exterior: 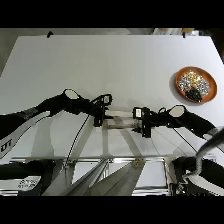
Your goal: Fold the box and place the chain.
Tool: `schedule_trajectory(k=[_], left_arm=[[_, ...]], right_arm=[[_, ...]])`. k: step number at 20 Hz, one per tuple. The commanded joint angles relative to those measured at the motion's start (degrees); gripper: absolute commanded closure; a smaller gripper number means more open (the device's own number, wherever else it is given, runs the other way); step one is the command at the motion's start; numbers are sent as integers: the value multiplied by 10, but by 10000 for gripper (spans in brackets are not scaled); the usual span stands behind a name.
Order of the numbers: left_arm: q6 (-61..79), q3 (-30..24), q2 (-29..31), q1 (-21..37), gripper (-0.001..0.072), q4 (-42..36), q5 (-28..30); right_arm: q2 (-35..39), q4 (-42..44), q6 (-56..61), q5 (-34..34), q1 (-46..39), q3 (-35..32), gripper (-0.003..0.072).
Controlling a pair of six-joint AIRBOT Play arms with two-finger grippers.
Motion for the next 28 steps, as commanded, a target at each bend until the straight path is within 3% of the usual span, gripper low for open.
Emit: schedule_trajectory(k=[1,16,19,28], left_arm=[[0,0,0,0,699,0,0],[0,0,0,0,699,0,0],[0,0,0,0,699,0,0],[0,0,0,0,699,0,0]], right_arm=[[0,-5,0,-2,1,0,288],[0,-11,-1,2,1,0,273],[0,-26,0,7,1,0,242],[-5,-38,0,12,1,-1,253]])
